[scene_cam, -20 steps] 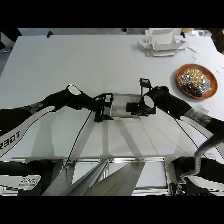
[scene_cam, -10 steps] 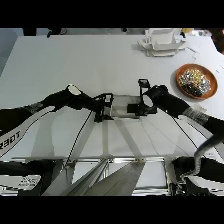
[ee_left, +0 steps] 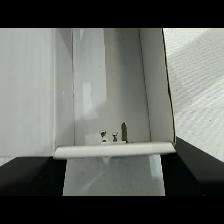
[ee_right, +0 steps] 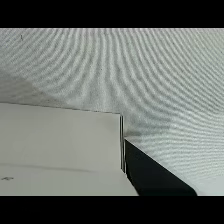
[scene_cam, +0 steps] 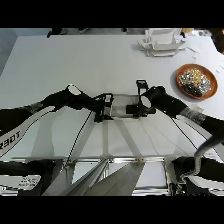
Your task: Fold the box and place the chain.
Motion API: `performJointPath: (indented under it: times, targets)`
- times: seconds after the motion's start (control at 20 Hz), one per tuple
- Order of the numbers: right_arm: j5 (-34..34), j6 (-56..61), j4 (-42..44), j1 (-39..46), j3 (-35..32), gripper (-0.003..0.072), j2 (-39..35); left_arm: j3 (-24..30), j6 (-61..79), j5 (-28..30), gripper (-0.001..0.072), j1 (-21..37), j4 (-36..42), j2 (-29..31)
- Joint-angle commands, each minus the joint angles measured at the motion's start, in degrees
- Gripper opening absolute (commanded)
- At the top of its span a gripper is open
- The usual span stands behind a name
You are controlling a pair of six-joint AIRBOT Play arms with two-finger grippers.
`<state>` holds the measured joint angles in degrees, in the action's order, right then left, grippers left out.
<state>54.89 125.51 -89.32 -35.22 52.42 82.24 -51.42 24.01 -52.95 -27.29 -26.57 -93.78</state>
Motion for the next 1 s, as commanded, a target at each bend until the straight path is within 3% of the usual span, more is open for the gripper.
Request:
performJointPath:
  times: [0.0, 0.2, 0.4, 0.5, 0.65, 0.75, 0.95]
  targets:
    - [0.94, 0.04, -0.02, -0.07, -0.04, 0.0081, 0.50, -0.07, 0.00, 0.02, 0.0251, 0.07, -0.02, 0.04]
    - [2.19, 0.48, 0.61, -0.07, -0.07, 0.0019, 0.57, -0.07, 0.00, 0.02, 0.0251, 0.07, -0.02, 0.04]
    - [2.62, -0.11, 0.59, -0.07, -0.07, 0.0033, 0.37, -0.07, 0.00, 0.00, 0.0251, 0.07, -0.02, 0.04]
    - [2.75, -2.08, 0.57, -0.07, -0.04, 0.0225, -0.44, -0.07, 0.00, 0.00, 0.0251, 0.07, -0.02, 0.04]
    - [2.34, -3.04, -0.50, -0.04, -0.04, 0.0352, -3.10, -0.07, 0.00, 0.02, 0.0251, 0.07, -0.02, 0.04]
    - [1.62, -3.06, -1.57, -0.04, -0.04, 0.0419, -5.38, -0.07, 0.00, 0.00, 0.0251, 0.07, -0.02, 0.04]
    - [2.78, -9.27, -1.79, -0.04, -0.04, 0.0419, -10.73, -0.07, 0.00, 0.00, 0.0251, 0.07, -0.02, 0.04]
